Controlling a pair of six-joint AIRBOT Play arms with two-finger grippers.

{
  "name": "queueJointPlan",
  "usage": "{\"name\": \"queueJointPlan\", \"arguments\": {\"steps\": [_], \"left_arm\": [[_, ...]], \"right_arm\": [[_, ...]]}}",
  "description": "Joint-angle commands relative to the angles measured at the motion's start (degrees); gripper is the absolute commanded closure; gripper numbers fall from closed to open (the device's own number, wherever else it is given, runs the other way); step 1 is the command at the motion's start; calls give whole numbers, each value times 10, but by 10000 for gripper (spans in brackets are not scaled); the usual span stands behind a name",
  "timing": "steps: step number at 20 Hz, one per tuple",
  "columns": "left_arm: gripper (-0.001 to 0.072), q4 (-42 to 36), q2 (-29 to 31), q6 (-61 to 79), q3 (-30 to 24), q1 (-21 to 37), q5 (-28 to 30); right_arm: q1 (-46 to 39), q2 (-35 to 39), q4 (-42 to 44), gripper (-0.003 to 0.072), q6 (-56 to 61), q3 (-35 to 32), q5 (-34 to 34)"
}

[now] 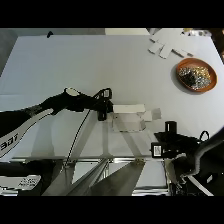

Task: Fold the box and place the chain.

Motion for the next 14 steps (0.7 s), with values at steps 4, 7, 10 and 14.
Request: {"name": "queueJointPlan", "arguments": {"steps": [4,7,10,14], "left_arm": [[699,0,0,0,0,0,0],[699,0,0,0,0,0,0],[699,0,0,0,0,0,0],[699,0,0,0,0,0,0]], "right_arm": [[0,1,-436,673,124,1,-7],[1,1,-646,673,300,1,56],[0,1,-859,672,580,2,160],[0,1,-869,672,1051,2,203]]}}
